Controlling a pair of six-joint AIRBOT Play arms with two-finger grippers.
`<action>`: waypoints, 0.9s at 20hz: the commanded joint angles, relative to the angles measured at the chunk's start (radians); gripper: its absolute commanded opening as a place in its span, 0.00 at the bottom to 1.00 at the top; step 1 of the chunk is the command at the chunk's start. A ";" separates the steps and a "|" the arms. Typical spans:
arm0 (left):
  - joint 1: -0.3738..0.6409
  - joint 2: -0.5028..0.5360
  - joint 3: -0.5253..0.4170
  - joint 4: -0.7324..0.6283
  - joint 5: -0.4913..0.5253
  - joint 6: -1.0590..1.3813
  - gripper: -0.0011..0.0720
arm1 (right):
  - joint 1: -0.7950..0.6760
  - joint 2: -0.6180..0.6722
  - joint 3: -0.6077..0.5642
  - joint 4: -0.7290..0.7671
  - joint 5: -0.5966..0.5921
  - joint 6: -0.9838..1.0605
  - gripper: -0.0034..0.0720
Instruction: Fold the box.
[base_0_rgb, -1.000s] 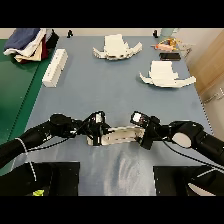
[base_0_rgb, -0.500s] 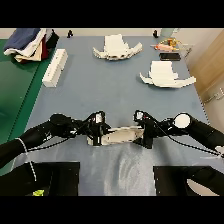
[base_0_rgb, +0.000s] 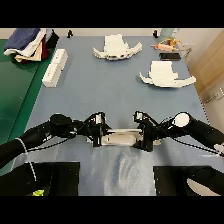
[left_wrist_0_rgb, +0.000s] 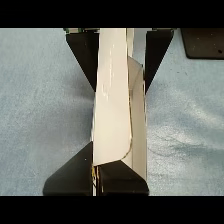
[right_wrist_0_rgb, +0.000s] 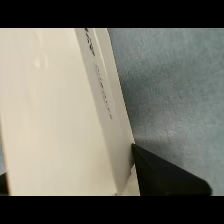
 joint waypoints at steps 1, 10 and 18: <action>0.000 -0.001 0.000 -0.001 0.003 -0.001 0.03 | 0.000 0.001 -0.001 -0.038 0.016 0.006 1.00; 0.000 -0.001 0.000 -0.001 0.003 -0.001 0.03 | 0.000 -0.001 -0.003 -0.030 -0.034 -0.048 0.98; 0.000 -0.001 0.000 -0.001 0.003 -0.001 0.03 | 0.000 0.001 -0.090 0.121 -0.102 -0.375 0.95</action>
